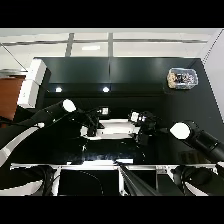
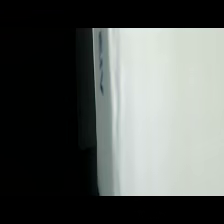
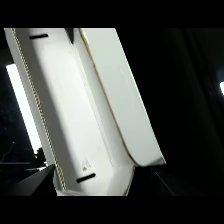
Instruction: Fold the box and place the chain.
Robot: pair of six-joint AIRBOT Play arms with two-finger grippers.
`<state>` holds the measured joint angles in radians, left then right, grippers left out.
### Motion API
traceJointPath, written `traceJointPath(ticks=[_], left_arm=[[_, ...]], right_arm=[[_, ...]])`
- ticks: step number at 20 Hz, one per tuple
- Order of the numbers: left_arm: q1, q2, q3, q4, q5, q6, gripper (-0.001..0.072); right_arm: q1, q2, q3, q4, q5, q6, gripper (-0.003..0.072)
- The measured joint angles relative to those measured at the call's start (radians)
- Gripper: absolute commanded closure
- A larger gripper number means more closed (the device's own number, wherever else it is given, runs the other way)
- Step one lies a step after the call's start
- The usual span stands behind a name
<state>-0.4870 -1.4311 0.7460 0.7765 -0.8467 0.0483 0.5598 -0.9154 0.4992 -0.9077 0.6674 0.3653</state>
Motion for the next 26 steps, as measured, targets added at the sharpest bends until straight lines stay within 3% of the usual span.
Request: traceJointPath(ticks=[11,18,26], left_arm=[[0.000,0.000,0.000,0.000,0.002,0.001,0.0681],[0.000,0.000,0.000,0.000,0.003,0.001,0.0680],[0.000,0.000,0.000,-0.001,0.004,0.000,0.0681]], right_arm=[[-0.027,-0.139,0.000,0.201,0.056,-0.298,-0.0023],[-0.035,-0.225,0.000,0.227,0.060,-0.459,-0.0023],[-0.068,-0.241,-0.018,0.232,0.044,-0.503,-0.0022]])
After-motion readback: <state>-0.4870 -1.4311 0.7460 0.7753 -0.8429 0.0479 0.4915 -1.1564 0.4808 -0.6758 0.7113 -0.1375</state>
